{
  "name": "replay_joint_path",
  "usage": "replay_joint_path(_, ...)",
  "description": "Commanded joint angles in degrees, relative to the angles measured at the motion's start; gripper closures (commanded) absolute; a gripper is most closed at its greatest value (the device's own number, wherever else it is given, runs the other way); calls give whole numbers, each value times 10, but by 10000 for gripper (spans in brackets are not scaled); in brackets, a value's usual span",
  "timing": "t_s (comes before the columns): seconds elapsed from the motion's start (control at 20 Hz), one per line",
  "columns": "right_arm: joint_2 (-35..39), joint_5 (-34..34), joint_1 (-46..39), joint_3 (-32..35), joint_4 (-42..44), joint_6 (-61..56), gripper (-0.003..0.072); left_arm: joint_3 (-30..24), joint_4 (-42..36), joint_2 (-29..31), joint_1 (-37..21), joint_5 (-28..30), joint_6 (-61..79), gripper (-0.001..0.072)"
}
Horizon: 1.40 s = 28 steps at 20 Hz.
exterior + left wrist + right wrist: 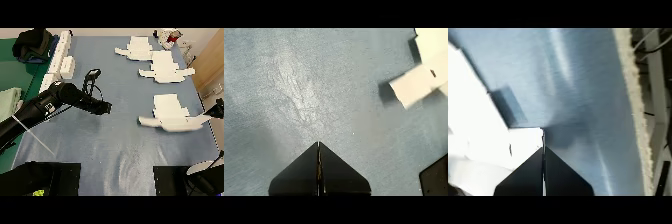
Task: Fold the box.
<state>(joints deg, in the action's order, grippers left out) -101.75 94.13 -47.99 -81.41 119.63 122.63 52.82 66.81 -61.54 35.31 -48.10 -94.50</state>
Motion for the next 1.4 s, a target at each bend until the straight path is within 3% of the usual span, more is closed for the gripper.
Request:
replay_joint_path(0.0,-1,53,24,1,83,2,681,0,0,0,0,7,1,695)
replay_joint_path(0.15,14,54,68,10,149,-45,682,0,-2,0,0,23,6,695)
replay_joint_path(0.25,54,27,115,53,152,-65,683,1,-2,1,-6,33,6,695)
replay_joint_path(0.6,308,-193,293,344,151,-114,683,10,-55,55,-100,-110,93,697)
replay_joint_path(0.8,447,-294,377,497,136,-167,681,-47,-85,102,-126,-162,121,697)
replay_joint_path(0.85,466,-311,394,515,129,-173,664,-63,-88,103,-127,-166,122,697)
replay_joint_path(0.95,477,-311,415,522,125,-177,441,-85,-92,103,-129,-165,120,695)
replay_joint_path(1.15,470,-293,433,522,121,-182,441,-85,-105,101,-129,-135,123,692)
replay_joint_path(1.2,462,-289,433,522,121,-182,441,-85,-107,101,-129,-124,123,549)
replay_joint_path(1.25,453,-283,434,522,120,-181,442,-85,-114,101,-129,-121,122,244)
replay_joint_path(1.3,441,-276,434,521,120,-180,446,-85,-120,100,-129,-119,122,182)
replay_joint_path(1.35,430,-274,434,521,122,-170,466,-85,-120,100,-129,-120,122,199)
